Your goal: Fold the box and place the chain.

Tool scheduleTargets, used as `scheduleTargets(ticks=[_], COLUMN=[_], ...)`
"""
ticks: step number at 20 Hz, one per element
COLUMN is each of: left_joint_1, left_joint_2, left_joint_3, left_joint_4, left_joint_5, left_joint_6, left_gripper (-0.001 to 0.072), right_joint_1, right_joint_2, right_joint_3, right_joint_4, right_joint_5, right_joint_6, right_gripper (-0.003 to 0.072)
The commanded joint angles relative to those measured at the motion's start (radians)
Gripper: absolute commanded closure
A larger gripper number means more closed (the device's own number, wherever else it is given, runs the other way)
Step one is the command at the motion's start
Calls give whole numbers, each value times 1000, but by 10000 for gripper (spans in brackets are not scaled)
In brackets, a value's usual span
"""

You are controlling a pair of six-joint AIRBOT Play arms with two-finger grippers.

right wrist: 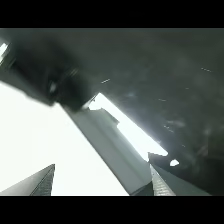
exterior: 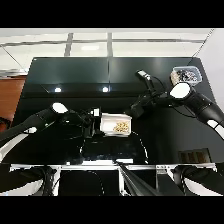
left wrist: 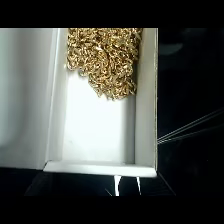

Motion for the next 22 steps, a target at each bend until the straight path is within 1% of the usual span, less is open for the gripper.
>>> scheduleTargets(ticks=[1,3,6,8,9,12,14,18,22], left_joint_1=[0,0,-1,-1,-1,-1,-1,-1,-1], left_joint_2=[5,6,6,6,6,6,6,6,6], left_joint_3=[1,1,1,1,1,1,1,1,1], left_joint_4=[-21,-21,-21,-21,-21,-21,-21,-21,-21], left_joint_5=[10,12,14,14,14,12,10,-2,-2], left_joint_6=[-14,-20,-21,-21,-21,-21,-21,-21,-21], left_gripper=[353,353,353,353,353,353,353,353,353], right_joint_1=[14,16,21,42,53,60,66,97,98], right_joint_2=[-8,-8,-8,-8,-8,-8,-8,-10,-10], right_joint_3=[21,21,21,21,21,21,21,-3,-8], right_joint_4=[17,13,-16,-81,-90,-85,-81,-85,-119], right_joint_5=[86,87,117,117,118,107,124,114,99], right_joint_6=[-304,-373,-414,-418,-417,-415,-415,-415,-415], right_gripper=[-2,-2,-2,-2,-2,-2,-2,-2,-2])
